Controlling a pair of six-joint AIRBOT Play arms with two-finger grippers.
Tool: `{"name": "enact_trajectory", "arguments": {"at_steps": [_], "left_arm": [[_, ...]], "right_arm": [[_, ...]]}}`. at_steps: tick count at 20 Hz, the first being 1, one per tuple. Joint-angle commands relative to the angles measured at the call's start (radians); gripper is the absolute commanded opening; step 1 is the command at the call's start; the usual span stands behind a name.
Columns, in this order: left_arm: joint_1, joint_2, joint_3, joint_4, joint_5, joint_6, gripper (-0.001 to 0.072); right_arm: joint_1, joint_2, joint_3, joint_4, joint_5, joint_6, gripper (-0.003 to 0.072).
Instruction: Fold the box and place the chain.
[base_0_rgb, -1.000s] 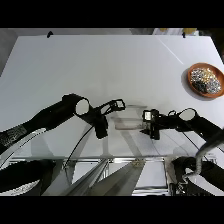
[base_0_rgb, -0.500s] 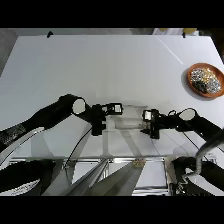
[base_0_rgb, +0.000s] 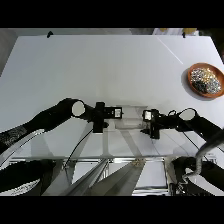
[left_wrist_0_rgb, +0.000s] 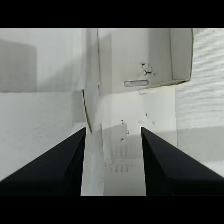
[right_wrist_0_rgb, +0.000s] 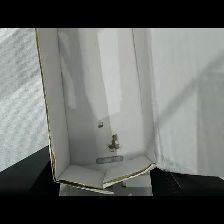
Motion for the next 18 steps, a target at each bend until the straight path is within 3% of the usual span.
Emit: {"name": "enact_trajectory", "arguments": {"at_steps": [1,6,8,15,16,17,18], "left_arm": [[0.0,-0.011,-0.014,-0.024,0.031,0.024,0.0391],[-0.029,-0.023,-0.014,-0.113,0.031,0.161,0.0379],[-0.039,-0.023,-0.014,-0.131,0.027,0.172,0.0276],[-0.048,-0.024,-0.014,-0.186,0.049,0.175,0.0268],[-0.051,-0.024,-0.014,-0.2,0.066,0.175,0.0252],[-0.056,-0.024,-0.014,-0.211,0.082,0.175,0.0167],[-0.061,-0.024,-0.014,-0.222,0.095,0.176,0.0132]], "right_arm": [[0.0,0.001,0.001,0.0,0.0,0.001,0.0359],[0.0,0.001,0.001,0.0,0.0,0.0,0.0359],[0.0,0.001,0.001,0.0,0.0,0.0,0.0359],[0.0,0.001,0.001,0.0,0.0,0.0,0.0359],[0.0,0.001,0.001,0.0,0.0,0.0,0.0359],[0.0,0.001,0.001,0.0,0.0,0.0,0.0359],[0.0,0.001,0.001,0.0,0.0,0.0,0.0359]]}}
